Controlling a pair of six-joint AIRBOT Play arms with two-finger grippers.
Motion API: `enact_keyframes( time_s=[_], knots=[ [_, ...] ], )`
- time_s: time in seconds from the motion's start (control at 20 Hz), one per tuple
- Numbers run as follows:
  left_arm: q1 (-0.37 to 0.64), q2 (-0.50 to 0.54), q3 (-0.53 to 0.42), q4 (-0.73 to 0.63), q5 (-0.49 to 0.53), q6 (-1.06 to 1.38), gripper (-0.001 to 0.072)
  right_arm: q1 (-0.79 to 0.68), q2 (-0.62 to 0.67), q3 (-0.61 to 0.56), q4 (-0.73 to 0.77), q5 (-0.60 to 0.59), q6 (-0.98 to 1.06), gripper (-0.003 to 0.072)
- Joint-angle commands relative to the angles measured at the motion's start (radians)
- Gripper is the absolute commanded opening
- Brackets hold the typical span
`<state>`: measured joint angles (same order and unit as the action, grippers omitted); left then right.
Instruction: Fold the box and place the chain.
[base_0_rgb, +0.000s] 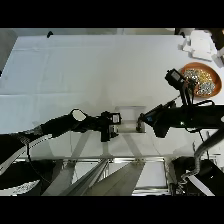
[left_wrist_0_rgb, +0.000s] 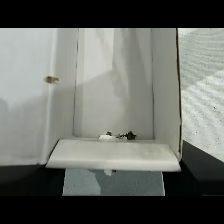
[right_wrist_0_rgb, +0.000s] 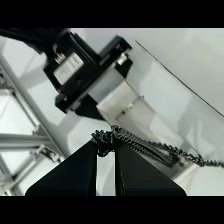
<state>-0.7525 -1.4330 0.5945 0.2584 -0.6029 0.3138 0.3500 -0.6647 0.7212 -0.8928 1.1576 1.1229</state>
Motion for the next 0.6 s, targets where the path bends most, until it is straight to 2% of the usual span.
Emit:
enact_keyframes(
  time_s=[0.0,0.15,0.35,0.55],
  knots=[
    [0.001,0.001,0.0,0.0,0.0,0.0,0.0315,0.002,-0.05,-0.074,-0.018,-0.084,-0.008,0.0016],
    [0.001,0.001,0.0,0.0,0.0,0.0,0.0315,0.038,-0.135,-0.138,-0.014,-0.189,-0.033,0.0016],
    [0.001,0.001,0.0,0.0,0.0,0.0,0.0315,0.143,-0.263,-0.141,-0.013,-0.286,-0.032,0.0017],
    [0.001,0.001,0.0,0.0,0.0,0.0,0.0315,0.207,-0.352,-0.141,-0.024,-0.319,-0.032,0.0018]
  ],
)
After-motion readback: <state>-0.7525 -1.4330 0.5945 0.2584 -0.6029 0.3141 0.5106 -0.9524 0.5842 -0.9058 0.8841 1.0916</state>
